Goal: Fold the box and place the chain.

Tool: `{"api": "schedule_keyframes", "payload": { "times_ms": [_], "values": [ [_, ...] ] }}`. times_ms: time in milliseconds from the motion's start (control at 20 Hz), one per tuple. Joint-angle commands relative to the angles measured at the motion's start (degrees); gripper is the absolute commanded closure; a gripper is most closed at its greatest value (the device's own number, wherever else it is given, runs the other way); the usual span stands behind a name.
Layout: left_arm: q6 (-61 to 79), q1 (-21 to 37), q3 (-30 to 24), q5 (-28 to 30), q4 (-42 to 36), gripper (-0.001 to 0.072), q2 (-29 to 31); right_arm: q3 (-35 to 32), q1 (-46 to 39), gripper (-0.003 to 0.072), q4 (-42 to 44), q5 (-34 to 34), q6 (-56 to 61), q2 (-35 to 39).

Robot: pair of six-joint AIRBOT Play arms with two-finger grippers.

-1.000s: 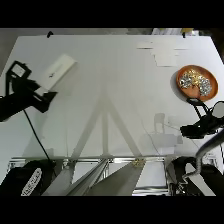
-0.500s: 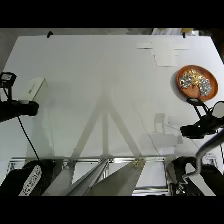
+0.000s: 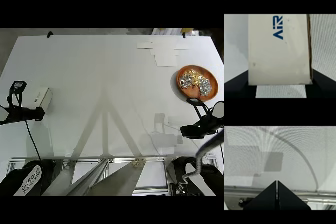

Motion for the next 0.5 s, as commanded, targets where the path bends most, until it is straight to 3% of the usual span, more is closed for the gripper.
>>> {"api": "schedule_keyframes", "payload": {
  "times_ms": [0,100,300,450],
  "values": [
    [-0.3,0.1,-0.1,-0.5,0.0,0.0214,-1.2,0.0,0.0,0.0670,0.0,0.0,0.0,0.0],
    [-0.3,0.0,-0.1,-0.5,0.0,0.0017,-1.4,0.0,0.0,0.0670,0.0,0.0,0.0,0.0],
    [-0.5,0.0,-0.1,-1.1,0.0,0.0017,1.1,0.0,0.0,0.0670,0.0,0.0,0.0,0.0],
    [-0.5,0.0,-0.1,-2.4,0.0,0.0018,8.4,0.0,0.0,0.0670,0.0,0.0,0.0,0.0]
  ]
}}
